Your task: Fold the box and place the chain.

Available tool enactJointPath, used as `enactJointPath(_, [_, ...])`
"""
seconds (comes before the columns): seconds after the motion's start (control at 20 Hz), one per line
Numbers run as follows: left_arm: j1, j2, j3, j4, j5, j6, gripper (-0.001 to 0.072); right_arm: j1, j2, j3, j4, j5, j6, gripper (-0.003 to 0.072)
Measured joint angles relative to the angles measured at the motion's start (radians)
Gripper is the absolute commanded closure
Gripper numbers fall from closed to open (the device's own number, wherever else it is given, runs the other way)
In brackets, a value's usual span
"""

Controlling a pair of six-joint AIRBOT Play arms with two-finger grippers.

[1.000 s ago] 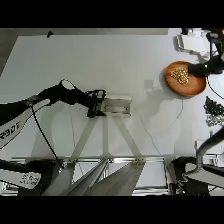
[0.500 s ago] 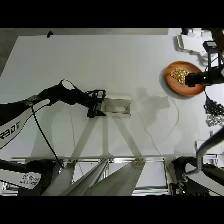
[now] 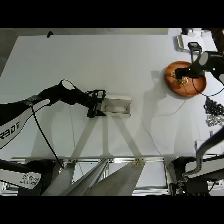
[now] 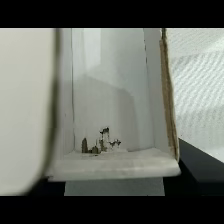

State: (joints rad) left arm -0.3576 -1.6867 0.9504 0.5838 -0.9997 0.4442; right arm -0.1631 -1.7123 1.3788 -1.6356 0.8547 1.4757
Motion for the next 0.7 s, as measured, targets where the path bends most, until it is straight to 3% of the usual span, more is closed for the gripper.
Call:
enactJointPath(0.05, [0.000,0.000,0.000,0.000,0.000,0.000,0.0634,-0.009,-0.029,0.015,-0.002,-0.019,0.013,0.0169])
enactJointPath(0.1, [0.000,0.000,0.000,0.000,0.000,0.000,0.0634,-0.017,-0.052,0.025,-0.003,-0.039,0.024,0.0312])
enactJointPath(0.2, [0.000,0.000,0.000,0.000,0.000,0.000,0.0634,-0.027,-0.087,0.039,-0.003,-0.070,0.047,0.0497])
enactJointPath(0.25, [0.000,0.000,0.000,0.000,0.000,0.000,0.0634,-0.030,-0.100,0.043,-0.003,-0.089,0.053,0.0650])
enactJointPath(0.5, [0.000,0.000,0.000,0.000,0.000,0.000,0.0634,-0.037,-0.103,0.050,0.005,-0.095,0.064,0.0680])
enactJointPath(0.7, [0.000,0.000,0.000,0.000,0.000,0.000,0.0634,-0.039,-0.021,0.050,0.008,-0.077,0.037,0.0682])
